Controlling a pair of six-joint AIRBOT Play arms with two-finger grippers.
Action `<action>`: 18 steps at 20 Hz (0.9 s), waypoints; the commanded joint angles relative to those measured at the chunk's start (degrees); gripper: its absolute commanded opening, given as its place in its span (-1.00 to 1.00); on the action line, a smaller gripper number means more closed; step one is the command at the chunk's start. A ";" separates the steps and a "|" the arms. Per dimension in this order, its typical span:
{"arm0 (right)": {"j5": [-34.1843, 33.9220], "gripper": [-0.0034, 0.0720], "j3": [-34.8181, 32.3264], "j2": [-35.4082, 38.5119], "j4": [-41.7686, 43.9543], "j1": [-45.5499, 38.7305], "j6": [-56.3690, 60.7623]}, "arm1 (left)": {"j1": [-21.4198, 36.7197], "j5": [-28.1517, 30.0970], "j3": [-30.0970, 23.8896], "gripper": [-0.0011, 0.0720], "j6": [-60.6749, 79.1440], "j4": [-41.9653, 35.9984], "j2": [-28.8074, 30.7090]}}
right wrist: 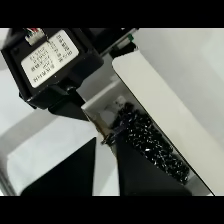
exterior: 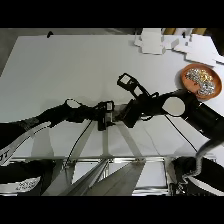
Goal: Fold the box and place the chain.
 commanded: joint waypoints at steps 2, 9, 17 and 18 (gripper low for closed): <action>1.53 -0.27 1.77 -1.46 -2.73 -0.26 -0.42 | 0.00 0.00 0.00 -0.51 0.02 0.02 0.02; 6.12 -0.32 12.11 -2.51 -1.55 -13.00 -12.31 | 0.00 0.00 0.00 -0.51 0.02 0.02 0.02; 6.34 -0.70 11.93 -14.95 0.26 -15.54 -18.80 | 0.00 0.00 0.00 -0.51 0.02 0.02 0.02; 6.43 -0.70 11.63 -15.78 1.33 -14.73 -20.59 | 0.00 0.00 0.00 -0.51 0.02 0.02 0.02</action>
